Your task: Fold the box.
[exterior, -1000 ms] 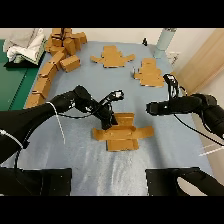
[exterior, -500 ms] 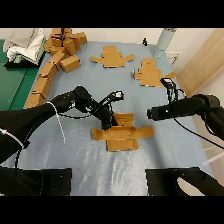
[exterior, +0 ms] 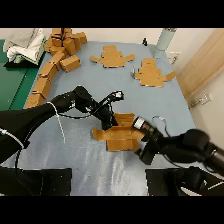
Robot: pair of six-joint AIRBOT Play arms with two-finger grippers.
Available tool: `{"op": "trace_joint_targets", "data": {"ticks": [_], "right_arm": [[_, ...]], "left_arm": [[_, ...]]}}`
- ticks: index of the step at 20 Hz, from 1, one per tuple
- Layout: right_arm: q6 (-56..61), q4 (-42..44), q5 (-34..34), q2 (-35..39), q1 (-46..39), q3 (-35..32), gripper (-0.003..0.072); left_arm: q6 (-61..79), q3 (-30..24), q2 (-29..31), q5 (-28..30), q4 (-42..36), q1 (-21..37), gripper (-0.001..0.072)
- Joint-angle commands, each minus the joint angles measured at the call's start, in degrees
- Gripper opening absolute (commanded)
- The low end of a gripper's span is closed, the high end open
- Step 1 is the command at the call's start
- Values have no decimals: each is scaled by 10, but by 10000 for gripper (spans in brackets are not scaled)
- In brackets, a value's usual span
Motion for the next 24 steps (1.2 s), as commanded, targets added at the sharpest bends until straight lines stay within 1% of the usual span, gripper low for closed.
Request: {"op": "trace_joint_targets", "data": {"ticks": [1,6,9,11,13,16,21,24], "right_arm": [[-30,-114,97,-29,88,-51,600],[-30,-202,160,-127,88,-50,599],[-30,-211,186,-149,88,-48,599],[-30,-221,186,-149,88,-48,597],[-29,-231,186,-149,88,-48,579],[-28,-233,182,-149,88,-41,579],[-25,-235,121,-149,87,17,579],[26,-289,121,-149,86,23,579]], "left_arm": [[0,0,0,0,0,1,13],[0,0,0,0,0,1,13],[0,0,0,0,0,1,13],[0,0,0,0,0,1,13],[0,0,0,0,0,1,13],[0,0,0,0,0,1,14],[0,0,0,0,0,1,13],[0,0,0,0,0,1,13]]}}
